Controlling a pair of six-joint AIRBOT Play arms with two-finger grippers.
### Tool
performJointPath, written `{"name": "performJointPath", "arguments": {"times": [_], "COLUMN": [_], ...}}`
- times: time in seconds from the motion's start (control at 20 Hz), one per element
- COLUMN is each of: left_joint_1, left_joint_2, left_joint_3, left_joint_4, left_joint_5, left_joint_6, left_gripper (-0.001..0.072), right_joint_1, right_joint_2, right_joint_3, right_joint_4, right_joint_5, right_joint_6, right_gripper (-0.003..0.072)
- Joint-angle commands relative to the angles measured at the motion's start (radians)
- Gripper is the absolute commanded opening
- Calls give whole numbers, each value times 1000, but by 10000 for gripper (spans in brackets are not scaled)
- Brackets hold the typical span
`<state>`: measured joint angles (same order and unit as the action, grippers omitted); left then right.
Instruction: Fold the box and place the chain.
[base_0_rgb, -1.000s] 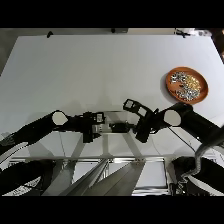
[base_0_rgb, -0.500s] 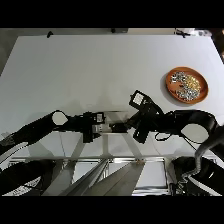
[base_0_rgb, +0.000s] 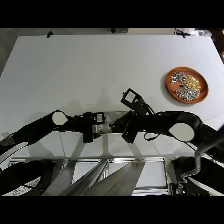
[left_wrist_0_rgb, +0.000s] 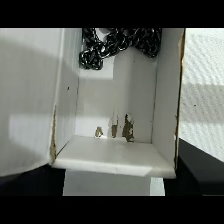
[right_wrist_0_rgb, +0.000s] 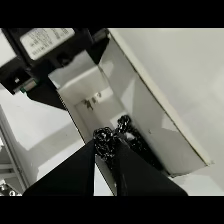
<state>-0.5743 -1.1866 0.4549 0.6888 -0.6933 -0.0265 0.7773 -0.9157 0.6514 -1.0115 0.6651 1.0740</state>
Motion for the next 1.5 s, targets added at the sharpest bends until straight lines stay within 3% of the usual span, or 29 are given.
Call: {"name": "performJointPath", "arguments": {"times": [0.0, 0.1, 0.15, 0.4, 0.55, 0.8, 1.05, 1.25, 1.45], "left_joint_1": [-1, -1, -1, -1, -1, -1, -1, -1, -1], "left_joint_2": [0, 0, 0, 0, 0, 0, 0, 0, 0], "left_joint_3": [0, 0, 0, 0, 0, 0, 0, 0, 0], "left_joint_4": [0, 0, 0, 0, 0, 0, 0, 0, 0], "left_joint_5": [0, 1, 0, 0, 1, 1, 0, 0, 0], "left_joint_6": [0, 0, 0, 0, 0, 0, 0, 0, 0], "left_gripper": [155, 155, 155, 155, 155, 155, 155, 155, 155], "right_joint_1": [3, 3, 3, -45, -131, -265, -276, -276, -275], "right_joint_2": [-134, -185, -192, -120, -21, -4, -114, -224, -243], "right_joint_3": [0, 0, 0, 0, 0, -14, -66, -66, -66], "right_joint_4": [45, 55, 55, 54, -5, -173, -107, -2, 35], "right_joint_5": [-3, -7, -7, 4, 79, 281, 156, 97, 99], "right_joint_6": [31, 78, 86, 89, 64, -254, -563, -649, -666], "right_gripper": [30, 238, 257, 256, 255, 255, 255, 255, 254]}}
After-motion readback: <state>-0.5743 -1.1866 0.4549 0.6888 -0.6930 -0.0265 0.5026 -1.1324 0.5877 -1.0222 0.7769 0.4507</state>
